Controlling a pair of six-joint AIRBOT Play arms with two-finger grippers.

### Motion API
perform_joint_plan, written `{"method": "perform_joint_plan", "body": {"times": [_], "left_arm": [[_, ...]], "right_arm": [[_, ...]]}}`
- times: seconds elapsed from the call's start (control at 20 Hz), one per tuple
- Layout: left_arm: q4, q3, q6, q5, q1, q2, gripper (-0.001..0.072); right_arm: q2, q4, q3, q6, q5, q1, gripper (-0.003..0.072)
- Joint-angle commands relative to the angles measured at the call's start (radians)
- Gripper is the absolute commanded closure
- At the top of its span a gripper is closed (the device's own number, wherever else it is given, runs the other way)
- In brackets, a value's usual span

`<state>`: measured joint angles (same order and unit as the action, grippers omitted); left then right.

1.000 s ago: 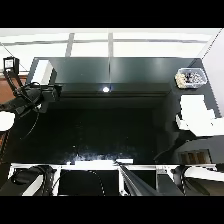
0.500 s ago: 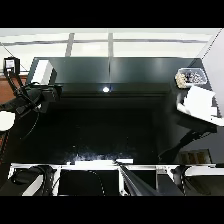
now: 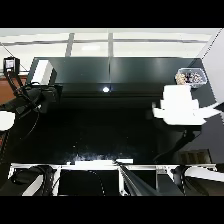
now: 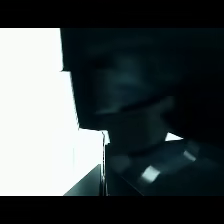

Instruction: Fold the box and place the chain.

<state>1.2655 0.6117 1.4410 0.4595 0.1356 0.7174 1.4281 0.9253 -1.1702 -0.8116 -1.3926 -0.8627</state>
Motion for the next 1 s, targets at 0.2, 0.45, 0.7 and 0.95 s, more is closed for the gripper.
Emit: {"method": "perform_joint_plan", "body": {"times": [0.2,0.45,0.7,0.95], "left_arm": [[-0.232,0.028,-0.067,0.113,0.113,0.182,0.0002],[-0.624,0.159,-0.305,0.319,0.103,0.493,0.0002],[-0.904,0.269,-0.495,0.486,0.125,0.752,0.0002],[-0.908,0.378,-0.503,0.623,0.151,0.927,0.0002]], "right_arm": [[-0.401,-0.444,0.584,0.120,0.152,0.264,0.0673],[-0.605,-0.554,0.776,0.081,0.365,0.539,0.0673],[-0.607,-0.555,0.777,0.058,0.387,0.691,0.0672],[-0.607,-0.555,0.777,0.048,0.391,0.732,0.0673]]}}
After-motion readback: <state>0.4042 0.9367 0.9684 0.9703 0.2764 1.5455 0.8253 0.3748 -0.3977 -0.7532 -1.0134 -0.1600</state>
